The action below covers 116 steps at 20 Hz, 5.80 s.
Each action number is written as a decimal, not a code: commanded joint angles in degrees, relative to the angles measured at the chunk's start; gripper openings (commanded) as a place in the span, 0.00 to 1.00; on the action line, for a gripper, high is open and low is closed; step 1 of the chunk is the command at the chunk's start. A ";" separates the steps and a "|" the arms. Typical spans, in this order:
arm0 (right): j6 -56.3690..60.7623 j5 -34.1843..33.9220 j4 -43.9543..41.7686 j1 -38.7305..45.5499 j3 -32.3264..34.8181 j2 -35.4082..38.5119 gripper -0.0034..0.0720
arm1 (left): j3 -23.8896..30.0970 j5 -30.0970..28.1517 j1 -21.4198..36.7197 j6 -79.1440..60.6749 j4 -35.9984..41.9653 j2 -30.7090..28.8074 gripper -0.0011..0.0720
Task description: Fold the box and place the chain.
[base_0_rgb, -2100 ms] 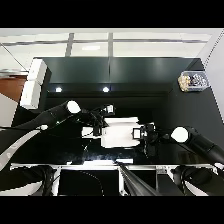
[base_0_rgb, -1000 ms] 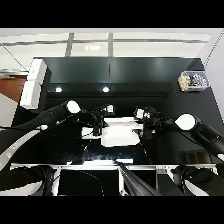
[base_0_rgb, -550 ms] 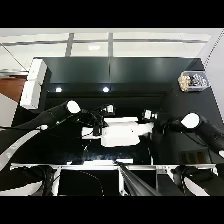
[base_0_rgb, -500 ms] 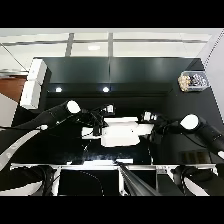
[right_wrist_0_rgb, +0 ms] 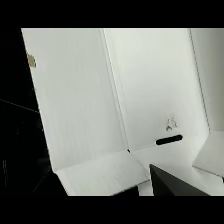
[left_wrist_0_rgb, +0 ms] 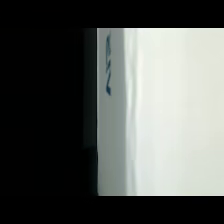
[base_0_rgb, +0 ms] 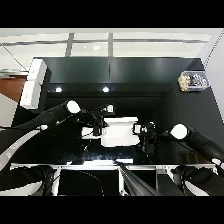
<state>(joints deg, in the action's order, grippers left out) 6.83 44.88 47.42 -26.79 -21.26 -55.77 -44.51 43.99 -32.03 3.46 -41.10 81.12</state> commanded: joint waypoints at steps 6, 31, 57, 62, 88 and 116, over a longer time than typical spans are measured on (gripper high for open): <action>2.38 -2.05 -1.11 1.51 -4.52 2.93 1.00 | 0.00 -0.02 0.04 0.00 0.02 0.00 0.05; -19.54 -1.90 -21.05 7.08 -4.70 -3.26 1.00 | -0.02 -0.02 -0.07 -0.07 -1.57 -0.20 0.05; -26.18 -6.38 -19.76 1.40 -1.27 -7.67 0.99 | -0.04 -1.38 -0.07 -0.04 -2.12 -0.17 0.05; -26.14 -6.43 -19.74 1.27 -1.31 -8.11 0.99 | -0.04 -1.40 -0.07 -0.04 -2.12 -0.17 0.05; -20.17 -10.91 -15.87 -1.42 -1.95 -9.16 0.99 | -0.04 -1.33 -0.07 -0.04 -2.12 -0.17 0.05; -19.96 -7.63 -15.43 0.48 -2.10 -9.16 0.77 | -0.04 1.73 -0.04 -0.02 -4.02 -1.60 0.15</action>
<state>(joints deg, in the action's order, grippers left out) -13.21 37.30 32.10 -26.33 -23.31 -64.95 -44.49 44.25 -32.08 3.51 -43.68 80.42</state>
